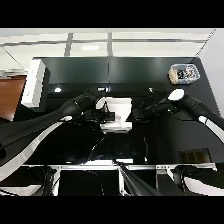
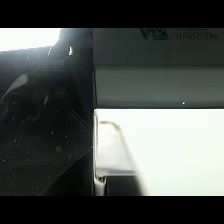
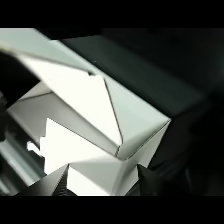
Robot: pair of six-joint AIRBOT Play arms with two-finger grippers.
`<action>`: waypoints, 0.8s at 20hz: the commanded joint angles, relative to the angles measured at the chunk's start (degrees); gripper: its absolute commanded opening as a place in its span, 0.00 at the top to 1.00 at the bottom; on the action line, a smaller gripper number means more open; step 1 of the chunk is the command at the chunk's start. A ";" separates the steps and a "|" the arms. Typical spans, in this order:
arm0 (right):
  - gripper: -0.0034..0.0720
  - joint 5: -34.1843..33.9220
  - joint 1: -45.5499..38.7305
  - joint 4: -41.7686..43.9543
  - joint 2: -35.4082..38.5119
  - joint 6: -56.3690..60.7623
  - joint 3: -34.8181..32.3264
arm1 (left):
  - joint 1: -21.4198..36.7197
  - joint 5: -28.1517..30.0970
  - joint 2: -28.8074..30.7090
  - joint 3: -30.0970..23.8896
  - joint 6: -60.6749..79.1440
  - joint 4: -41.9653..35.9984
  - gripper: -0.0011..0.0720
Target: Fold the box and place the chain.
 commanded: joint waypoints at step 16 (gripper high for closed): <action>0.48 -6.62 14.43 -30.23 -0.20 33.31 8.48 | 0.04 0.02 0.02 0.02 0.04 -0.02 0.95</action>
